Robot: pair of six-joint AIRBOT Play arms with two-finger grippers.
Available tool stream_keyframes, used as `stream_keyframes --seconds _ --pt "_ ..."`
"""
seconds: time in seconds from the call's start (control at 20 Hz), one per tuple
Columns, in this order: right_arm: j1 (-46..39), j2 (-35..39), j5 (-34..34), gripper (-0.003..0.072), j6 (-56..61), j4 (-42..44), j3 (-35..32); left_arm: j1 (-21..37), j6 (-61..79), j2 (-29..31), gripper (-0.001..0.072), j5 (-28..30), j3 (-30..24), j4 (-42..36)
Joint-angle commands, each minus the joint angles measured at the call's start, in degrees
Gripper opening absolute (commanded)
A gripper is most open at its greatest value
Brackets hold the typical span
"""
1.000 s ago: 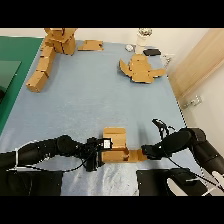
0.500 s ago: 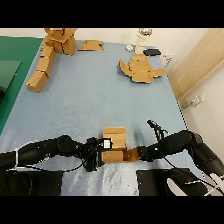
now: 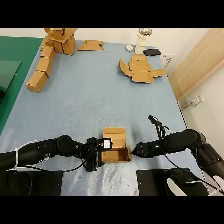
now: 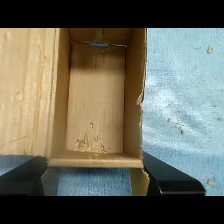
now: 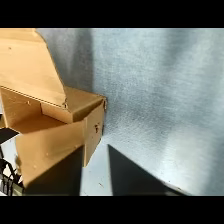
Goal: Fold the box.
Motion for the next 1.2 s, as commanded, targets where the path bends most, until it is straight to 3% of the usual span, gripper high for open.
stream_keyframes --seconds 0.0,0.35,0.4,0.45,0.55,0.85,1.15 --pt "0.0 0.1 -0.3 0.0303 -0.1 1.2 0.1 0.0 0.0 0.0 0.0545 0.0 0.0 0.0" --pt "6.1 0.1 2.8 0.0303 -0.1 1.9 0.1 0.0 0.0 0.0 0.0545 0.0 0.0 0.0" --pt "7.8 -0.2 4.2 0.0325 -0.1 1.7 0.1 0.0 0.0 0.0 0.0545 0.0 0.0 0.0" --pt "9.1 -0.7 5.8 0.0438 0.0 1.7 0.1 0.0 0.0 0.0 0.0545 0.0 0.0 0.0" --pt "11.3 -2.5 9.1 0.0459 2.1 1.1 0.4 0.0 0.0 0.0 0.0545 0.0 0.0 0.0" --pt "18.6 -9.9 9.5 0.0459 11.5 -8.9 5.3 0.0 0.0 0.0 0.0545 0.0 0.0 0.0" --pt "33.6 -19.6 7.2 0.0459 32.9 -22.7 14.3 0.0 0.0 0.0 0.0545 0.0 0.0 0.0"
